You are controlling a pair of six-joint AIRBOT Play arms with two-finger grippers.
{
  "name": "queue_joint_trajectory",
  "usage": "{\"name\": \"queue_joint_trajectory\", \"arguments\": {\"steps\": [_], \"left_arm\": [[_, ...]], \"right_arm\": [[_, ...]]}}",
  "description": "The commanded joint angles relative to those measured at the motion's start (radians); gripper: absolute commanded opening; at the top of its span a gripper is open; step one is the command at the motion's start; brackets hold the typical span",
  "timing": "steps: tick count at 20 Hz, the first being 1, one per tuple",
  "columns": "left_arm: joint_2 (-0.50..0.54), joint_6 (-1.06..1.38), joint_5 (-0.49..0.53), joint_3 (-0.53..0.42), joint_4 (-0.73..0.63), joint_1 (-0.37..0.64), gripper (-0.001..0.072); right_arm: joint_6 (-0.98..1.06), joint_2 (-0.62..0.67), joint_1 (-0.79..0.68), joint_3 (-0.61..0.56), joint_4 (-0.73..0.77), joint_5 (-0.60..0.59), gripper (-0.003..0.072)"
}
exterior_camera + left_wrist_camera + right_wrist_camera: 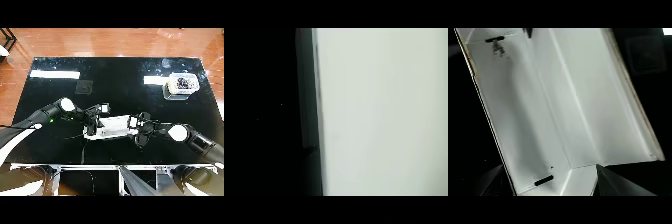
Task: Fold the box and place the chain.
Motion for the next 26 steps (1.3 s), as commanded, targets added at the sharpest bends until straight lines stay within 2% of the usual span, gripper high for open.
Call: {"name": "queue_joint_trajectory", "arguments": {"steps": [1,5,8,11,17,20,26], "left_arm": [[0.000,0.000,-0.001,0.000,0.001,0.001,0.0021],[0.000,0.000,0.000,0.000,0.001,0.001,0.0021],[0.000,0.001,0.000,0.000,0.002,0.001,0.0021],[0.000,0.000,0.001,0.000,0.002,0.001,0.0021],[0.000,0.001,0.005,0.000,0.003,0.001,0.0021],[0.000,0.001,0.009,0.000,0.006,0.001,0.0020],[0.000,0.001,0.032,0.000,0.006,0.001,0.0021]], "right_arm": [[0.015,0.000,0.000,0.006,-0.010,-0.061,0.0703],[0.055,-0.004,-0.005,0.006,-0.002,-0.064,0.0703],[0.049,-0.013,-0.055,0.006,0.080,-0.043,0.0703],[-0.094,-0.043,-0.102,0.025,0.114,0.076,0.0703],[-0.351,-0.127,-0.116,0.037,0.328,0.101,0.0703],[-0.382,-0.141,-0.152,0.037,0.401,0.108,0.0703],[-0.419,-0.182,-0.177,0.037,0.468,0.229,0.0703]]}}
